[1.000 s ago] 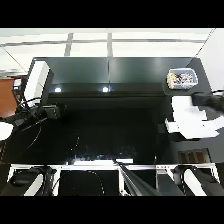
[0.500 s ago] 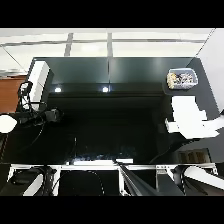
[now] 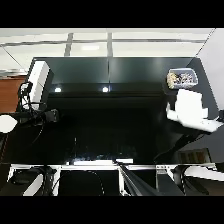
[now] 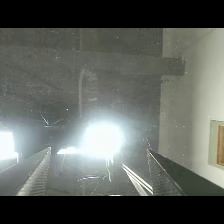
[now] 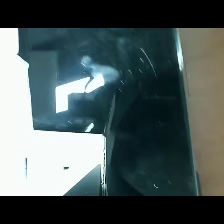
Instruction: Fold the box and place the chain.
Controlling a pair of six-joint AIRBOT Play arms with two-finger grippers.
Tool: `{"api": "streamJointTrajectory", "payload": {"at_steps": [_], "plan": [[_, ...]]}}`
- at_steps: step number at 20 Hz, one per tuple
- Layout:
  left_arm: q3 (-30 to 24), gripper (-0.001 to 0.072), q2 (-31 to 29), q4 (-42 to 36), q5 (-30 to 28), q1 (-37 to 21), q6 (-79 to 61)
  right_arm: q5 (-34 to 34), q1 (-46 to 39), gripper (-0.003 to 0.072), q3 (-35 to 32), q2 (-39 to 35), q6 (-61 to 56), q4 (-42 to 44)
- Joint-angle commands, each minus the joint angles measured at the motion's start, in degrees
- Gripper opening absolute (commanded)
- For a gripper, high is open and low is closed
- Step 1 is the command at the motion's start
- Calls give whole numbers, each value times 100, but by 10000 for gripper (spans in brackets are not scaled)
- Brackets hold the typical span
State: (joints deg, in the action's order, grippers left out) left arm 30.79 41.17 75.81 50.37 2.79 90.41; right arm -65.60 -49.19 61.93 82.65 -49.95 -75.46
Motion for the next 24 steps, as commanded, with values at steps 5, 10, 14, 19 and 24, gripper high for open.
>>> {"api": "streamJointTrajectory", "payload": {"at_steps": [5,10,14,19,24], "plan": [[4,715,4,-234,-190,-2,2,-1803,223,13,-356,-584,673,2905],[4,712,9,-511,-240,0,2,-1309,1191,13,-2098,-1985,782,4015],[-120,694,85,-1252,-957,0,-693,166,2658,13,-4017,-3141,1325,6024],[63,694,1250,-4096,-605,-48,-2562,2632,5165,14,-4706,-3390,1480,6575],[1207,699,3606,-5226,1329,-136,-3816,2951,5731,14,-4706,-3390,1478,6575]]}}
